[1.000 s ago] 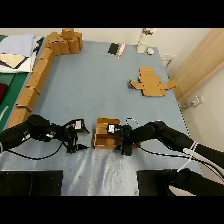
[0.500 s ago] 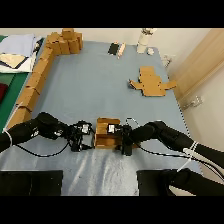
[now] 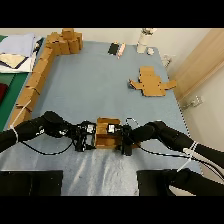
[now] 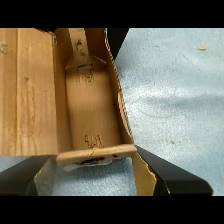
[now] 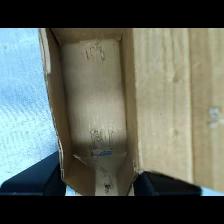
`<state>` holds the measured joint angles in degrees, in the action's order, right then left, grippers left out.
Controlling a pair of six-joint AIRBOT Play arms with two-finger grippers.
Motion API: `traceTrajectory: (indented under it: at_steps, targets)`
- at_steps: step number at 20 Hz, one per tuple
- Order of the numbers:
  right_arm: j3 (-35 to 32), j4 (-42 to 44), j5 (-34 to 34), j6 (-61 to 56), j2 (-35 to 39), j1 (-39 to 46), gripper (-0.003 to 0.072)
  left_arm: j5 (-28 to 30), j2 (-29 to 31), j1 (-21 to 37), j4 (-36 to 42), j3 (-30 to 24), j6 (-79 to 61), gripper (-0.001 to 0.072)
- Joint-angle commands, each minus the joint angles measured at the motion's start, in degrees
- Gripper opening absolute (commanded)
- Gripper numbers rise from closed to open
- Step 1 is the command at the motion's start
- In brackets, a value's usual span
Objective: Fold the box.
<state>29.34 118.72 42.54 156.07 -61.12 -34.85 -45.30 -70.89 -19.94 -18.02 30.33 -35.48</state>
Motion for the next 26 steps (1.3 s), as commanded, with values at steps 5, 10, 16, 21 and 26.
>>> traceTrajectory:
  at_steps: [5,10,16,21,26]
  targets:
    - [-0.02,0.00,-0.02,0.00,0.00,-0.04,0.0440,2.38,-0.90,-1.88,-1.38,1.33,6.60,0.0693]
    - [-0.02,0.00,-0.02,0.00,0.00,-0.04,0.0440,2.25,-1.95,-2.25,-7.91,2.82,14.58,0.0693]
    - [-0.02,0.00,-0.02,0.00,0.00,-0.04,0.0440,4.70,-1.97,-4.48,-9.42,2.82,17.18,0.0693]
    - [-0.02,0.00,-0.02,0.00,0.00,-0.04,0.0440,4.76,-1.97,-5.79,-8.76,2.84,18.53,0.0693]
    - [-0.02,0.00,-0.02,0.00,0.00,-0.04,0.0440,4.63,-1.97,-5.79,-8.76,2.84,19.08,0.0531]
